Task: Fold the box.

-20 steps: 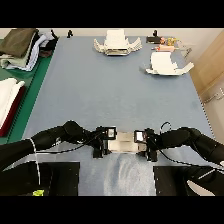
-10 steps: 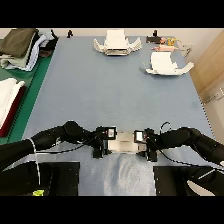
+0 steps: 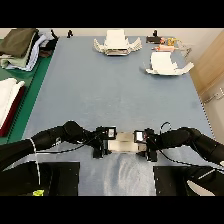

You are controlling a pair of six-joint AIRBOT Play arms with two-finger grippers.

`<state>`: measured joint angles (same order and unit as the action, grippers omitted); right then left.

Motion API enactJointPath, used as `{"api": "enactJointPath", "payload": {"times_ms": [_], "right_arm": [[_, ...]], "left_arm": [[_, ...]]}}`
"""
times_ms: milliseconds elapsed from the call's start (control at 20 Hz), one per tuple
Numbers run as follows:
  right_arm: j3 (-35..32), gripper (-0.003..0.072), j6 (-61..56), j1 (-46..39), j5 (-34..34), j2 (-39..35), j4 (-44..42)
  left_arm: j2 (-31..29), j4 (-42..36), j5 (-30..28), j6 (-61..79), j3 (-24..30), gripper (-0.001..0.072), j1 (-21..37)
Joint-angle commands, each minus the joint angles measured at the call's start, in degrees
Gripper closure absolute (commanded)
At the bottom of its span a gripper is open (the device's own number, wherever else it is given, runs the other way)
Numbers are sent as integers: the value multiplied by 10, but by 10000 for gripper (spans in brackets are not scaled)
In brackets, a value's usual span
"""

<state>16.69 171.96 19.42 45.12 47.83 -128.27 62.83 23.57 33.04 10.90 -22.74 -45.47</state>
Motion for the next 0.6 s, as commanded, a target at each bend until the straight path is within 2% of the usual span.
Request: {"api": "enactJointPath", "payload": {"times_ms": [0, 100, 200, 550], "right_arm": [[0, 214, 0, 0, 0, 0, 2], [1, 207, 0, 0, 3, 0, 5], [5, -30, 0, 0, 2, 0, 4], [6, -27, -1, -2, 4, -4, 66]], "left_arm": [[0, 0, 0, 0, 0, 112, 0], [0, 0, 0, 0, 0, 112, 0], [0, 0, 0, 0, 0, 112, 0], [0, 0, 0, 0, 0, 112, 0]]}}
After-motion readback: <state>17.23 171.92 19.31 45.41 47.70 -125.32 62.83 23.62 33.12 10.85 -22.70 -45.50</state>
